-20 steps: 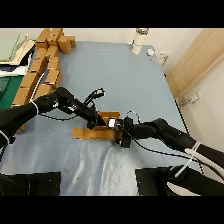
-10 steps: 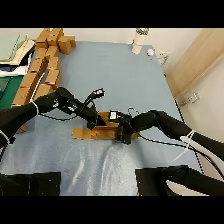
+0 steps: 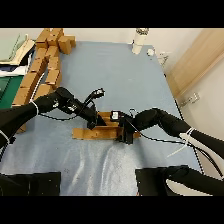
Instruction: Fold the box.
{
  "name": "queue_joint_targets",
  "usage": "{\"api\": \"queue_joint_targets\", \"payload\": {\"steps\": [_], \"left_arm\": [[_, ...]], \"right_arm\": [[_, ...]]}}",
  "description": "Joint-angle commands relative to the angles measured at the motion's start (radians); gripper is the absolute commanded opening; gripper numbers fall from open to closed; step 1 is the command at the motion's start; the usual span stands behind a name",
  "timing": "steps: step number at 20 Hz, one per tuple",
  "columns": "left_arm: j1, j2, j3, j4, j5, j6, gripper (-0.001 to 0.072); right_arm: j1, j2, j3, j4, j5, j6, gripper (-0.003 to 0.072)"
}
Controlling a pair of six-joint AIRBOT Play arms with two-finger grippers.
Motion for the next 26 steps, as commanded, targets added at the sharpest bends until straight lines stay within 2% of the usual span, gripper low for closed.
{"api": "queue_joint_targets", "payload": {"steps": [1, 26], "left_arm": [[0.000, 0.000, 0.000, 0.000, 0.000, 0.001, 0.0012], [0.000, 0.000, 0.000, -0.027, 0.001, 0.000, 0.0012]], "right_arm": [[-0.001, 0.001, 0.001, -0.003, 0.003, -0.007, 0.0703], [0.039, -0.047, 0.001, -0.003, 0.036, -0.007, 0.0687]]}}
